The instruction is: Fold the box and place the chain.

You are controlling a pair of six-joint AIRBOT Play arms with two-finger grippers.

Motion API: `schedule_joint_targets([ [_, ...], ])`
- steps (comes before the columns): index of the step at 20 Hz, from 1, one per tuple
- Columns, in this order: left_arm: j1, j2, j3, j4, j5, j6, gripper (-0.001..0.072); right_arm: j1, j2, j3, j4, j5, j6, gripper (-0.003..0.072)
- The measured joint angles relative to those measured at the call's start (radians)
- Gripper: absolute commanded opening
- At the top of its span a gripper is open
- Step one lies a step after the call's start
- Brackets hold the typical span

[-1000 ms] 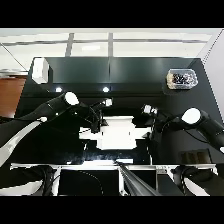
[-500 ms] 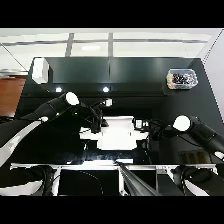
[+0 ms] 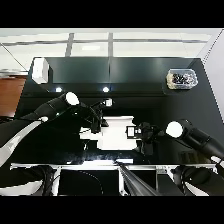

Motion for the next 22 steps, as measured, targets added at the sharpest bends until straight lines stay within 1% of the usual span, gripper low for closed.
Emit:
schedule_joint_targets([
  [9,0.000,0.000,0.000,0.000,0.000,0.000,0.0024,0.085,0.000,-0.031,0.008,-0.069,-0.031,0.0703],
  [15,0.000,0.000,0.000,0.000,0.000,-0.003,0.0024,0.108,0.002,-0.029,0.006,-0.140,0.101,0.0703],
  [18,0.000,0.000,0.000,0.001,0.000,-0.003,0.0025,0.103,0.019,-0.019,-0.001,-0.179,0.136,0.0704],
  [22,0.000,0.000,0.000,0.005,0.000,-0.003,0.0025,0.039,0.065,-0.012,-0.019,-0.197,0.158,0.0704],
])
